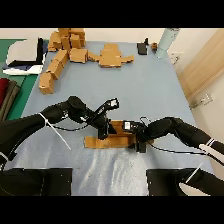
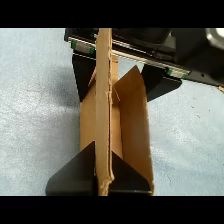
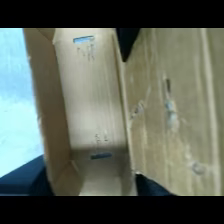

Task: Fold the box.

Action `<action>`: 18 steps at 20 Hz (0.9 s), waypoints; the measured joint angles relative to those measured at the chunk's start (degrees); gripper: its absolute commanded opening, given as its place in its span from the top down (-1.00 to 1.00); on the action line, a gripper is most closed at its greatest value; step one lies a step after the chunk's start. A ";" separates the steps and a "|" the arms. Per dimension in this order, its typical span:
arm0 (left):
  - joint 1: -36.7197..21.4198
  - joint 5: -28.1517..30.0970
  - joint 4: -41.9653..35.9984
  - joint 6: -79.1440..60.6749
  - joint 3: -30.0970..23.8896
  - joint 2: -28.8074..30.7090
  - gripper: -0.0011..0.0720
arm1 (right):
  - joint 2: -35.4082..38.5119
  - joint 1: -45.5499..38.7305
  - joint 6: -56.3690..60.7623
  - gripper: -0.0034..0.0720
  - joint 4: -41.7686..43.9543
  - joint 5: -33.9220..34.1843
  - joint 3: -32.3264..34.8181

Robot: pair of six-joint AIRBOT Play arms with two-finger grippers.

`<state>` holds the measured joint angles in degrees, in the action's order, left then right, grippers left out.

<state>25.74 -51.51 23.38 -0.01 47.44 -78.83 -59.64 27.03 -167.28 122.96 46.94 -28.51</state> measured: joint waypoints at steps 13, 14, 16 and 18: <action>0.00 0.02 0.00 0.00 0.00 0.00 0.93 | -1.33 0.00 -0.79 -0.41 -1.25 -0.09 0.11; 0.00 0.02 0.00 0.00 0.00 0.00 0.94 | -1.36 0.00 -1.03 -0.30 -1.27 -0.09 0.11; 0.00 0.02 0.00 0.00 0.00 0.00 0.93 | -1.38 0.00 -1.29 -0.25 -1.33 -0.11 0.13; 0.00 0.02 0.00 0.00 0.00 0.00 0.94 | -1.38 0.00 -1.57 -0.25 -1.44 -0.11 0.15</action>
<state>25.74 -51.48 23.38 -0.01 47.44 -78.83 -61.01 27.03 -168.86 121.51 46.83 -28.36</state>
